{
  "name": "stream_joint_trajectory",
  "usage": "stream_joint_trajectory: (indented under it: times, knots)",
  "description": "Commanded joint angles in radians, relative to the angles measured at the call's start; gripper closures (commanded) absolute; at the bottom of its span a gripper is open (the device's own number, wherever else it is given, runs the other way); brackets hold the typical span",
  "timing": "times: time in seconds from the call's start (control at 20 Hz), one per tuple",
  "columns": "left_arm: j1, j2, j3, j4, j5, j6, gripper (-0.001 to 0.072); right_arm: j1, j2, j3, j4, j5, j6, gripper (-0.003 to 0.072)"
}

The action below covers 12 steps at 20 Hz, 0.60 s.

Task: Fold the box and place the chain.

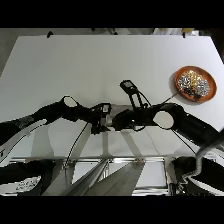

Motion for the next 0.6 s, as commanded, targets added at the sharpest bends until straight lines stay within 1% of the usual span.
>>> stream_joint_trajectory:
  times: [0.0,0.05,0.1,0.15,0.25,0.35,0.4,0.45,0.55]
  knots:
    - [0.0,0.0,0.0,0.0,0.0,0.0,0.0501,0.001,-0.041,0.0,-0.018,-0.007,0.0,0.0625]
    - [0.0,0.0,0.0,0.0,0.0,0.0,0.0501,0.001,-0.036,0.005,-0.032,0.01,0.0,0.0603]
    - [0.0,0.0,0.0,0.0,0.0,0.0,0.0501,0.0,-0.026,0.015,-0.046,0.035,0.0,0.0534]
    - [0.0,0.0,0.0,0.0,0.0,0.0,0.0501,0.0,-0.01,0.033,-0.075,0.074,0.0,0.0499]
    - [0.0,0.0,0.0,0.0,0.0,0.0,0.0501,-0.017,0.033,0.085,-0.129,0.164,0.0,0.0499]
    - [0.0,0.0,0.0,0.0,0.0,0.0,0.0501,-0.084,0.071,0.152,-0.152,0.284,0.0,0.0502]
    - [0.0,0.0,0.0,0.0,0.0,0.0,0.0501,-0.128,0.083,0.185,-0.172,0.346,0.0,0.0518]
    - [0.0,0.0,0.0,0.0,0.0,0.0,0.0501,-0.185,0.091,0.215,-0.196,0.401,0.0,0.0518]
    - [0.0,0.0,0.0,0.0,0.0,0.0,0.0501,-0.303,0.094,0.236,-0.24,0.452,0.0,0.0519]
